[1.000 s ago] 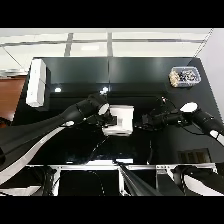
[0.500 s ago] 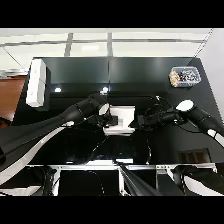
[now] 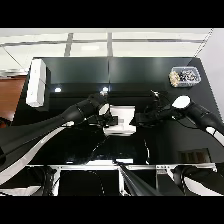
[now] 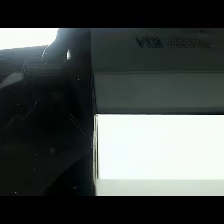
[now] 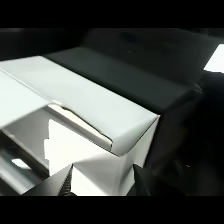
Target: Fold the box and place the chain.
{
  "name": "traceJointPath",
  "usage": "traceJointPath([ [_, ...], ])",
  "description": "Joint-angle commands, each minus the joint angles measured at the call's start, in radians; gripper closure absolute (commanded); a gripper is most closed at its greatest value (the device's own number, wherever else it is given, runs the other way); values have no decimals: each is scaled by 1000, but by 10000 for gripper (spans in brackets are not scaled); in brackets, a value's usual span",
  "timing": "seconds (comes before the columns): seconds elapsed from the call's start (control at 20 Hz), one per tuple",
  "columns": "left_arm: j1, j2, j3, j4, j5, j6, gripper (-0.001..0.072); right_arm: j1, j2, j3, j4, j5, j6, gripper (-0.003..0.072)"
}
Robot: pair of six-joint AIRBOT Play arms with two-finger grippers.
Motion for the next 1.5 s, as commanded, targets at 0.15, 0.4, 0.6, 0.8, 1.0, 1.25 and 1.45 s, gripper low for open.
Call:
traceJointPath([
  [0.15,0,0,1,0,2,-1,680,227,-2,127,-435,-59,420,264],
  [0.4,0,0,1,0,10,-1,680,304,-47,186,-523,-42,587,326],
  [0.6,0,0,1,0,10,-1,680,331,-94,214,-539,-10,672,326],
  [0.8,0,0,1,0,10,-1,680,360,-120,214,-606,20,753,345],
  [1.0,0,0,1,0,10,-1,680,387,-147,229,-663,35,827,345],
  [1.25,0,0,1,0,9,-1,680,392,-163,240,-702,42,900,449],
  [1.45,0,0,1,0,9,-1,680,394,-177,242,-698,52,938,449],
])
